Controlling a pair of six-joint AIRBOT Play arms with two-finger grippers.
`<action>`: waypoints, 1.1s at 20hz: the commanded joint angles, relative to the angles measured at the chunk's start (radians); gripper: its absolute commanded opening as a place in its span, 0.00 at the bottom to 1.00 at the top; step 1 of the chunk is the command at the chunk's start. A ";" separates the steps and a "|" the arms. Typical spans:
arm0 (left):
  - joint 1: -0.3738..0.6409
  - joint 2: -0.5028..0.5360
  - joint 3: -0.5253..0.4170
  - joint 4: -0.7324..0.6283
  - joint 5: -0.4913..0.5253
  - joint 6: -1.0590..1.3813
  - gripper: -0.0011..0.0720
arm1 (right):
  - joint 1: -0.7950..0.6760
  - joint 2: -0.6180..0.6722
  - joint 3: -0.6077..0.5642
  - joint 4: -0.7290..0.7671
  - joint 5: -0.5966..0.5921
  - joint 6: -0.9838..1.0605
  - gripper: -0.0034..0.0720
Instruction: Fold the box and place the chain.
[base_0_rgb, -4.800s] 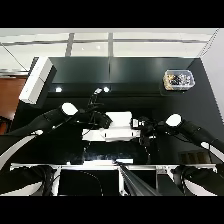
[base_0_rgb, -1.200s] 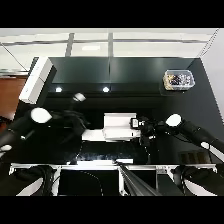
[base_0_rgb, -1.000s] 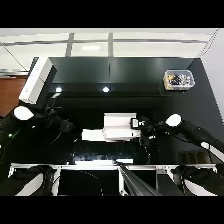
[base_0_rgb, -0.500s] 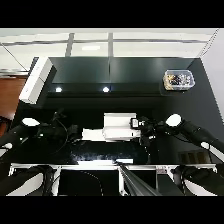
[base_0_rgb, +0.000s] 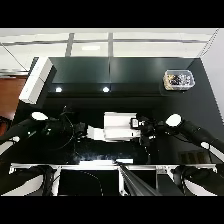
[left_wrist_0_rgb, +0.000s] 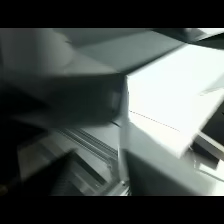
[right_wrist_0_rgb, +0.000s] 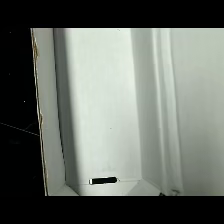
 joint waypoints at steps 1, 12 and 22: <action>-0.006 -0.003 0.045 -0.005 -0.063 0.014 0.86 | 0.001 -0.001 0.000 0.000 0.000 0.000 0.62; -0.268 -0.001 0.165 0.037 0.169 -0.127 0.94 | 0.001 -0.001 0.000 0.000 0.000 0.000 0.62; -0.493 -0.001 0.263 0.419 0.338 -0.616 0.94 | 0.001 -0.001 0.000 0.000 0.000 0.000 0.62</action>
